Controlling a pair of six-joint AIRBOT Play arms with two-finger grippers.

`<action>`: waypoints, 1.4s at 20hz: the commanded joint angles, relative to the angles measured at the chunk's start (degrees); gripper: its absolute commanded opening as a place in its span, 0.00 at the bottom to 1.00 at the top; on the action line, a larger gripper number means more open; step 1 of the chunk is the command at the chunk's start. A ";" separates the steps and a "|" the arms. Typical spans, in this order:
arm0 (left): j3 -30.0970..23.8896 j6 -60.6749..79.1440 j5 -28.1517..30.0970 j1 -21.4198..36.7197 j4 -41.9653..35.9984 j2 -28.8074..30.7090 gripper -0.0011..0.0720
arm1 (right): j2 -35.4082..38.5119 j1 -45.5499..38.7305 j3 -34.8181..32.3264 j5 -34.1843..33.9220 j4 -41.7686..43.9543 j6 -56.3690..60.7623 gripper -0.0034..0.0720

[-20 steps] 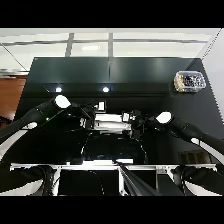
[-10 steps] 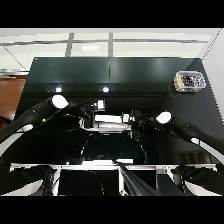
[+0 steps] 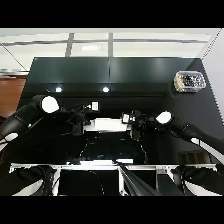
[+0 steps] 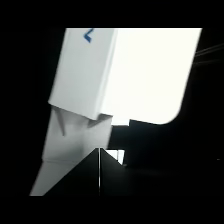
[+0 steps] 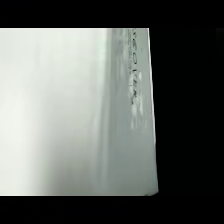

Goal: Fold the box and place the chain.

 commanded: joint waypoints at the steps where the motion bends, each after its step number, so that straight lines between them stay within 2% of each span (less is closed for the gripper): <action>1: -1.27 -3.80 -6.01 -0.09 -9.88 -0.52 0.05 | -0.02 0.07 0.02 0.07 -0.07 -0.04 0.65; 3: -2.38 -0.92 -0.70 -0.07 -19.82 -2.19 0.05 | -0.02 0.07 0.02 0.04 -0.04 -0.04 0.65; 7: -2.71 3.61 18.21 0.04 -33.53 -3.06 0.05 | -0.02 0.07 0.02 0.04 -0.04 -0.04 0.65; 9: -2.71 3.98 27.15 0.00 -36.04 -3.28 0.05 | -0.02 0.09 0.02 0.07 -0.04 -0.04 0.65; 11: -2.69 3.98 30.27 -0.07 -33.68 -5.16 0.05 | -0.02 0.09 0.02 0.07 -0.04 -0.04 0.65; 14: -2.67 3.54 27.76 -0.09 -27.15 -9.88 0.05 | -0.02 0.09 0.02 0.07 -0.07 -0.04 0.65; 16: -2.60 3.39 25.38 -0.09 -26.82 -12.50 0.05 | -0.02 0.09 0.02 0.07 -0.04 -0.04 0.65; 19: -2.43 3.26 20.98 0.00 -25.97 -13.92 0.05 | -0.02 0.09 0.02 0.07 -0.07 -0.04 0.65; 21: -1.42 3.17 20.33 0.07 -21.16 -13.92 0.05 | -0.02 0.09 0.02 0.07 -0.07 -0.04 0.65; 25: 3.54 -5.09 12.87 2.49 -12.31 -9.75 0.05 | -0.02 0.09 0.02 0.07 -0.04 -0.04 0.65; 28: 2.25 -5.53 3.17 8.22 -12.02 -3.43 0.05 | -0.02 0.11 0.02 0.07 -0.07 -0.04 0.65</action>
